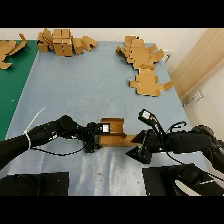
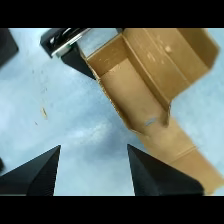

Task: Fold the box.

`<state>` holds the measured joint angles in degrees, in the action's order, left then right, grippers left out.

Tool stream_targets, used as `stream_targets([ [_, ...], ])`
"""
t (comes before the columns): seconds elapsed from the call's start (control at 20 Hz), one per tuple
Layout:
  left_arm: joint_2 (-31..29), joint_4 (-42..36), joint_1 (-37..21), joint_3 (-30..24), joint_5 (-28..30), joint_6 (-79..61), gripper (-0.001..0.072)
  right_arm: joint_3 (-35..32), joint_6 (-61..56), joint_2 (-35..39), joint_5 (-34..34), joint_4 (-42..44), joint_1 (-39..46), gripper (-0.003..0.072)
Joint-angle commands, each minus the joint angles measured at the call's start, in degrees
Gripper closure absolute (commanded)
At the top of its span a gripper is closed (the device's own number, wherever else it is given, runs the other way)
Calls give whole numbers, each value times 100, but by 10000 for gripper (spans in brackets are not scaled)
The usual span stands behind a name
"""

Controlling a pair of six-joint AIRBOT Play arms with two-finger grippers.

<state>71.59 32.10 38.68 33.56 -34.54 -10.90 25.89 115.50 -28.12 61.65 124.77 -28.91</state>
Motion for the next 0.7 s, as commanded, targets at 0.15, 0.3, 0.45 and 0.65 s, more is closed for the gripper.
stream_targets([
  [0.15,2,2,0,7,-4,-2,243,-280,-2789,-201,-444,365,2,278],
  [0.3,2,2,0,7,-4,-2,242,-216,-3171,-741,-874,428,201,682],
  [0.45,2,2,0,7,-4,-2,242,481,-2083,-1836,-232,874,885,684],
  [0.65,2,2,0,7,-4,-2,242,1572,-501,-3397,855,2306,1956,685],
])
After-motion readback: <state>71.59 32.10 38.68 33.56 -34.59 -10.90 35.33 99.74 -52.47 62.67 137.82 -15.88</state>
